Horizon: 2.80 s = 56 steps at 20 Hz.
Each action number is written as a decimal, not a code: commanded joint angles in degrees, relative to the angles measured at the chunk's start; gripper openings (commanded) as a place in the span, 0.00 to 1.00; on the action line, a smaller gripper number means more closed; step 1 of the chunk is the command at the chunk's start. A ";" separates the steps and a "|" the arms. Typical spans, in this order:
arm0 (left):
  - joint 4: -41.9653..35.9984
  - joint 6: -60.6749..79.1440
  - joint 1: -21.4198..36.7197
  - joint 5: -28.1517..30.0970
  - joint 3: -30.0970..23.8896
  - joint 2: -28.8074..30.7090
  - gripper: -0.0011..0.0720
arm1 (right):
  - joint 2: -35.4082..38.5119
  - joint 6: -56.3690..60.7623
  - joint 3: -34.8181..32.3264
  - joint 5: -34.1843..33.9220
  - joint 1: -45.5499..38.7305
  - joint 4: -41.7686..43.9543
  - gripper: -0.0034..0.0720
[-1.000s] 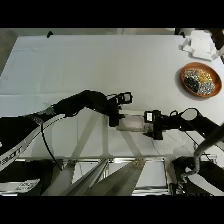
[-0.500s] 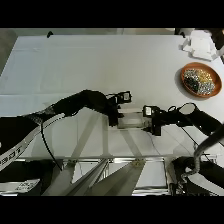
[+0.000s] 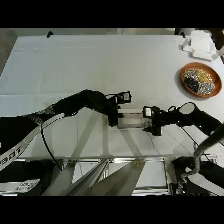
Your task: Fold the box and place the chain.
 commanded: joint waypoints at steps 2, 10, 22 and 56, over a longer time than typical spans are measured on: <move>-0.02 0.00 -0.04 -0.04 0.04 -0.02 0.03 | 0.59 0.02 0.59 0.09 -0.02 1.16 0.98; -0.02 0.00 -0.04 -0.02 0.04 -0.02 0.03 | 0.02 0.42 3.21 4.74 -1.95 3.06 0.98; -0.02 0.00 -0.04 -0.04 0.04 -0.02 0.03 | -1.36 -1.75 3.21 5.68 -3.08 2.25 0.90; -0.02 0.00 -0.04 -0.04 0.04 -0.02 0.03 | -2.95 -4.48 2.91 1.16 0.52 -1.66 0.59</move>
